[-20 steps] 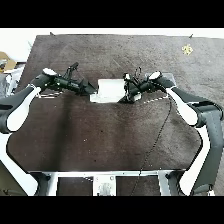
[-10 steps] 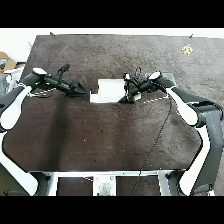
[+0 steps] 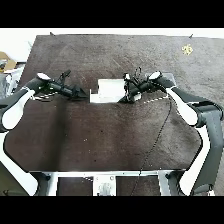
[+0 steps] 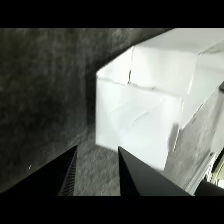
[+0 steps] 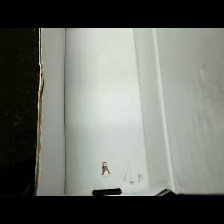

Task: Fold the box and place the chain.

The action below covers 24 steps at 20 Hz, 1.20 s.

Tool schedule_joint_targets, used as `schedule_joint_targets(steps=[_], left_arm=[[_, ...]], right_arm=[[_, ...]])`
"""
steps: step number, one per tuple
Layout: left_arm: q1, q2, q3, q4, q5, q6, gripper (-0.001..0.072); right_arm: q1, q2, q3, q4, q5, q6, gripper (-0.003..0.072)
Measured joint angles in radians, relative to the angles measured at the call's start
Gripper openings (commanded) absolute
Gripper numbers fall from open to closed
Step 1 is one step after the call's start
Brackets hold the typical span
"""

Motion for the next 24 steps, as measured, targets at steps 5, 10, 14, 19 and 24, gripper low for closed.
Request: schedule_joint_targets(steps=[5,10,14,19,24], left_arm=[[-0.011,-0.038,-0.014,-0.106,0.031,0.038,0.0312],[-0.019,-0.047,-0.016,-0.163,0.033,0.063,0.0312],[-0.02,-0.048,-0.016,-0.209,0.003,0.081,0.0311],[-0.023,-0.035,-0.008,-0.237,-0.031,0.098,0.031],[-0.055,-0.023,0.047,-0.177,-0.032,0.044,0.029]], right_arm=[[0.0,0.0,0.0,0.0,0.0,0.0,0.0509],[0.0,0.0,0.0,0.0,0.0,0.0,0.0509],[0.0,0.0,0.0,0.0,0.0,0.0,0.0509],[0.0,0.0,0.0,0.0,0.0,0.0,0.0509],[0.0,0.0,0.0,0.0,0.0,0.0,0.0509]])
